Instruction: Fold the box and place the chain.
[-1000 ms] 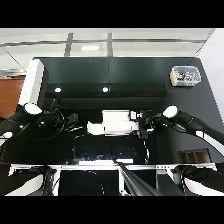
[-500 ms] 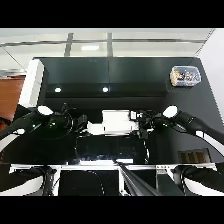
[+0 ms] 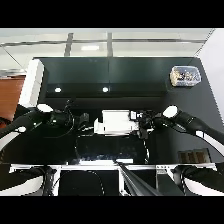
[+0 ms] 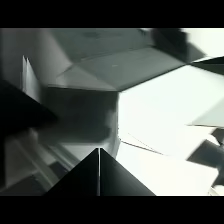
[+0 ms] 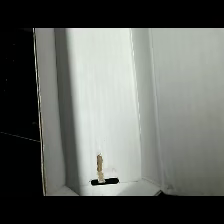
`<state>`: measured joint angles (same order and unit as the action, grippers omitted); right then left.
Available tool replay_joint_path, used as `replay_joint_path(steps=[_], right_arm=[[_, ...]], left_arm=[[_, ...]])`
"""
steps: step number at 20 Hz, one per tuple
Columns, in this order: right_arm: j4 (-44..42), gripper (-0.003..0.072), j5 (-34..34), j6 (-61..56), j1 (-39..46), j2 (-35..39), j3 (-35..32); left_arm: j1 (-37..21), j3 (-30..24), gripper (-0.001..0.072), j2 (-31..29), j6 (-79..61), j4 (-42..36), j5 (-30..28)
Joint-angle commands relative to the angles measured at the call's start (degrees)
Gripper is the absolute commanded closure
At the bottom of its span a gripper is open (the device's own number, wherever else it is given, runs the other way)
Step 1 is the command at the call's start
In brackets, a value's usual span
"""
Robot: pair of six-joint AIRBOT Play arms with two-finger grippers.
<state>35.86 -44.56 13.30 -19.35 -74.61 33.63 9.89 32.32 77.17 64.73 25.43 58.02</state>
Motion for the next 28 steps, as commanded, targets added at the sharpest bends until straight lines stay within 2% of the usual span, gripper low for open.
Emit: replay_joint_path(steps=[1, 3, 4, 12, 13, 15, 19, 21, 23, 28], right_arm=[[0.0, 0.0629, 0.0, 0.0, 0.0, 0.0, 0.0], [0.0, 0.0629, 0.0, 0.0, 0.0, 0.0, 0.0], [0.0, 0.0629, 0.0, 0.0, 0.0, 0.0, 0.0], [0.0, 0.0629, 0.0, 0.0, 0.0, 0.0, 0.0], [0.0, 0.0629, 0.0, 0.0, 0.0, 0.0, 0.0], [0.0, 0.0629, 0.0, 0.0, -0.1, 0.0, 0.0], [0.0, 0.0629, 0.0, 0.0, -0.1, 0.0, 0.0], [0.0, 0.0629, 0.0, 0.0, 0.0, 0.0, 0.0], [0.0, 0.0629, 0.0, 0.0, 0.0, 0.0, 0.0], [0.0, 0.0629, 0.0, 0.0, 0.0, 0.0, 0.0]], left_arm=[[-1.4, 0.1, 0.0474, 0.0, -3.1, -3.5, 2.7], [-1.4, 0.2, 0.0131, 0.0, -3.1, -3.5, 2.7], [-1.2, 0.2, 0.01, 0.0, -3.1, -3.5, 2.9], [0.5, 0.5, 0.0101, 0.0, -6.5, -7.8, 5.7], [1.0, 0.8, 0.0108, 0.0, -6.6, -7.7, 5.8], [2.0, 1.8, 0.0212, 0.0, -7.4, -6.4, 6.0], [4.3, 4.5, 0.0214, 0.0, -6.1, -5.9, 5.1], [6.0, 6.3, 0.0214, 0.0, -1.3, -3.0, 3.8], [7.5, 8.0, 0.0214, 0.0, 9.6, 2.4, 2.2], [12.2, 12.8, 0.0213, -0.6, 13.9, 6.3, 0.3]])
